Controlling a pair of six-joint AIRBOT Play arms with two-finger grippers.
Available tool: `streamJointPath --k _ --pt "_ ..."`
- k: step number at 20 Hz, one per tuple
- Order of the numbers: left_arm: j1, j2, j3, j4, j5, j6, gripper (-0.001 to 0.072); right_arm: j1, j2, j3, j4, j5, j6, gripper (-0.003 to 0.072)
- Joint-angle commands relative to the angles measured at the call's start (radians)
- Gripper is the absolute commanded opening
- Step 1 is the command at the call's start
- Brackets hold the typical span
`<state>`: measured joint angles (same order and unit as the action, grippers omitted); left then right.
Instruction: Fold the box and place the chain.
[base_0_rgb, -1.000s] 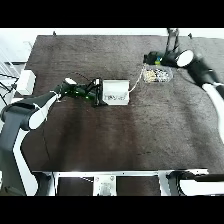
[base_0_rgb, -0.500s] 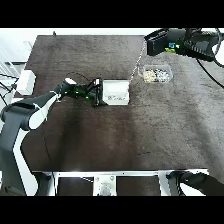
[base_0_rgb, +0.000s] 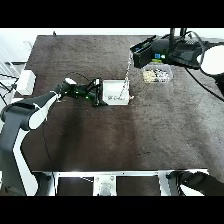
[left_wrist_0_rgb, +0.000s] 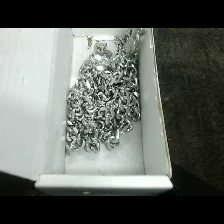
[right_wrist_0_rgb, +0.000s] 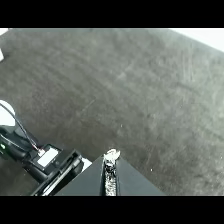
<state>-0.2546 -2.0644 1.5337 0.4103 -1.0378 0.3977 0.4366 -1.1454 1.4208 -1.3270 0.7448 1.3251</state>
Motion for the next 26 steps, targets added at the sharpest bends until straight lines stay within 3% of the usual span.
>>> streamJointPath --k 1,7,12,17,20,26 --pt "0.001 0.000 0.000 0.000 0.000 0.000 0.0385 0.013 -0.029 -0.010 0.009 -0.052 0.010 0.0012" --pt "0.001 0.000 0.000 0.000 0.000 0.000 0.0385 0.074 -0.034 0.024 0.006 -0.199 -0.002 0.0012" --pt "0.001 0.000 0.000 0.000 0.000 0.000 0.0385 0.098 -0.034 0.121 0.006 -0.216 -0.029 0.0012" --pt "0.001 0.000 0.000 0.000 0.001 0.000 0.0385 0.097 -0.034 0.146 0.006 -0.257 -0.047 0.0012" --pt "0.001 0.000 0.000 0.000 0.000 0.000 0.0385 0.096 -0.043 0.123 -0.016 -0.222 -0.047 0.0012" --pt "0.001 0.000 0.000 0.000 0.000 0.000 0.0385 0.043 -0.066 -0.052 -0.011 -0.231 -0.016 0.0012"
